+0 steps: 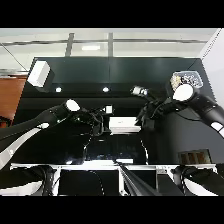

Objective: Fold the box and place the chain.

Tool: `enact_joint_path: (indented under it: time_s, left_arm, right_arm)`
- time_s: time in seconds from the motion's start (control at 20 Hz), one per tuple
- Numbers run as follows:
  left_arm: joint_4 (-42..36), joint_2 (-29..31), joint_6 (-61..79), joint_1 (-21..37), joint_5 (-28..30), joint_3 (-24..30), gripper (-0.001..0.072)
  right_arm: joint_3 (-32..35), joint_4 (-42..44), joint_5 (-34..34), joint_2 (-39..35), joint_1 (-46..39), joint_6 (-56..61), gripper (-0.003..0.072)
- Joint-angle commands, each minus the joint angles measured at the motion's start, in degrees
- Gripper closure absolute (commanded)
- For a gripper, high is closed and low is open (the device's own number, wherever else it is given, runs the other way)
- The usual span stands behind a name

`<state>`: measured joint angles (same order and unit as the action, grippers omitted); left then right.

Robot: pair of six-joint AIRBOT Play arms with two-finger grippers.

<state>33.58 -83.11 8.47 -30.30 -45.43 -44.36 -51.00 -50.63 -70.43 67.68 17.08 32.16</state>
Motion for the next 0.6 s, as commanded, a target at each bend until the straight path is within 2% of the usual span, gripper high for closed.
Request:
enact_joint_path:
  time_s: [0.0, 0.1, 0.15, 0.25, 0.3, 0.4, 0.55]
  left_arm:
    - [0.02, -0.04, 0.07, -0.02, -0.02, -0.02, 0.0376]
    - [0.02, -0.04, 0.07, -0.02, -0.02, -0.02, 0.0376]
    - [0.02, -0.04, 0.07, -0.02, 0.0, -0.02, 0.0377]
    - [0.0, -0.04, 0.07, -0.02, -0.02, -0.02, 0.0377]
    - [0.02, -0.04, 0.07, -0.02, -0.02, -0.02, 0.0377]
    - [0.0, -0.04, 0.07, -0.02, -0.02, -0.02, 0.0377]
    - [0.0, -0.04, 0.09, -0.02, -0.02, -0.02, 0.0377]
  right_arm:
    - [0.39, -2.27, -8.92, -3.15, -6.51, 16.46, 0.0669]
    - [5.14, 8.55, -12.9, -3.19, -10.45, 16.41, 0.0669]
    - [8.63, 18.16, -11.78, -3.17, -11.63, 16.13, 0.0669]
    - [15.32, 35.98, -4.66, -3.13, -11.8, 13.0, 0.0669]
    - [17.84, 40.76, -0.22, -3.1, -11.34, 12.55, 0.0669]
    - [20.31, 40.65, 8.0, -3.06, -9.35, 13.7, 0.0669]
    - [20.68, 33.42, 14.23, -3.06, -6.38, 19.3, 0.0669]
